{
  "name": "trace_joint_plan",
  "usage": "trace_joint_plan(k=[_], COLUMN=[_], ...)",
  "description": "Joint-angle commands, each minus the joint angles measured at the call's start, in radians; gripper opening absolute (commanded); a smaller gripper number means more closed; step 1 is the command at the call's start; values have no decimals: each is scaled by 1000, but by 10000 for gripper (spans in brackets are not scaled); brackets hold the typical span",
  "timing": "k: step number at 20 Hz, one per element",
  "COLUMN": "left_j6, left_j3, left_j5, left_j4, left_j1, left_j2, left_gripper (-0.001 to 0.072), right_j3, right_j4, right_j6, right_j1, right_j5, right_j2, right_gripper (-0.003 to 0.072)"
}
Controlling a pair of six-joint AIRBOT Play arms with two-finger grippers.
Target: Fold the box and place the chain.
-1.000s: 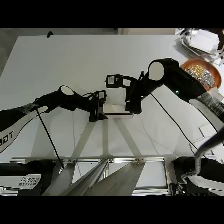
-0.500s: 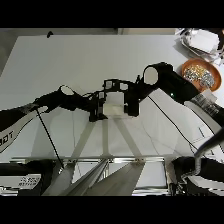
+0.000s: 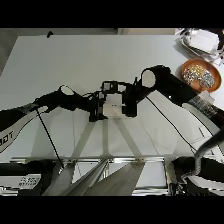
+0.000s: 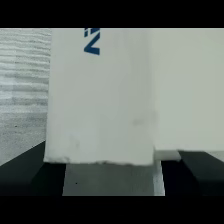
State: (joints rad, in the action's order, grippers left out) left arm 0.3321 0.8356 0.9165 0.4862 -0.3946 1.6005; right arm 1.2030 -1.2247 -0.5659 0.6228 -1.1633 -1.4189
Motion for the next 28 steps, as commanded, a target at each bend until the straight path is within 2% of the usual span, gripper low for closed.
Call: trace_joint_plan(k=[1,9,11,28], left_j6=[0,0,0,0], left_j3=[0,0,0,0], left_j5=[0,0,0,0], left_j4=[0,0,0,0], left_j1=[0,0,0,0], left_j2=[0,0,0,0], left_gripper=[181,181,182,181], right_j3=[0,1,1,1], right_j4=[6,82,82,28], right_j6=[27,24,20,-24], right_j1=[44,58,70,105], right_j5=[92,125,121,162], right_j2=[-6,-45,-43,-61], right_gripper=[411,427,484,481])
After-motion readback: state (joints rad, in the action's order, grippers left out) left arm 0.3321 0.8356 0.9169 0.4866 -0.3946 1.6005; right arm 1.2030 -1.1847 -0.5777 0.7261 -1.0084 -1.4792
